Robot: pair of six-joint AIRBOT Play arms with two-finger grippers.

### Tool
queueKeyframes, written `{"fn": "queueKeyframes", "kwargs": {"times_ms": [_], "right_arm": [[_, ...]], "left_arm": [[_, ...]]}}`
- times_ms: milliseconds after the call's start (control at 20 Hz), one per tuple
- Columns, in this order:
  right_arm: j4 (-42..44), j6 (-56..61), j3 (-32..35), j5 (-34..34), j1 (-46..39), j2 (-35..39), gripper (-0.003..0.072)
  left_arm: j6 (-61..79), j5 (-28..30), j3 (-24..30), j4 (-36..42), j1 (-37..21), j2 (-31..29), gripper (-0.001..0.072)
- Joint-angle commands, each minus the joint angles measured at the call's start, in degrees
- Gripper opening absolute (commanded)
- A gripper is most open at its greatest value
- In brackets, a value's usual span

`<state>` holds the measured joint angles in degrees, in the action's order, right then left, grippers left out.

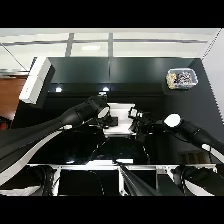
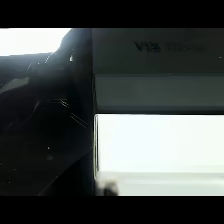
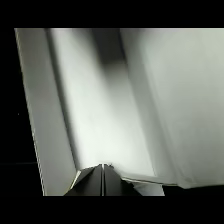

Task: Fold the box and place the chain.

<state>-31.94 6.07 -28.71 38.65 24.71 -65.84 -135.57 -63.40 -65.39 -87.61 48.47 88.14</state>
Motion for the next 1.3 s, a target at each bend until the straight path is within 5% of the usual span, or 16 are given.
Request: {"fn": "queueKeyframes", "kwargs": {"times_ms": [0,200,300,450,650,1000,1150,1250], "right_arm": [[-5.4,19.4,-2.1,5.6,-3.6,3.4,0.0018],[-24.7,47.9,-7.8,25.5,-18.3,10.9,0.0019],[-31.4,60.8,-7.2,26.4,-27.7,13.0,0.0019],[-26.1,71.2,-1.7,22.0,-38.4,12.7,0.0019],[-16.8,69.4,3.4,22.4,-37.5,6.7,0.0019],[7.4,48.6,3.2,20.8,-24.0,-5.6,0.0020],[7.5,47.4,0.5,24.6,-24.3,-5.7,0.0034],[7.5,47.7,-1.9,26.9,-25.1,-5.7,0.0529]], "left_arm": [[0.2,0.0,0.0,-0.2,0.0,0.0,0.0025],[0.2,-0.1,0.0,-0.2,0.0,0.0,0.0025],[0.2,-0.1,0.0,-0.2,0.0,0.0,0.0025],[0.2,-0.1,0.0,-0.2,0.0,0.0,0.0025],[0.2,-0.1,0.0,-0.2,0.0,0.0,0.0025],[0.2,-0.1,0.0,-0.2,0.0,0.0,0.0025],[0.2,-0.1,0.0,-0.2,0.0,0.0,0.0025],[0.2,-0.1,0.0,-0.2,0.0,0.0,0.0025]]}}
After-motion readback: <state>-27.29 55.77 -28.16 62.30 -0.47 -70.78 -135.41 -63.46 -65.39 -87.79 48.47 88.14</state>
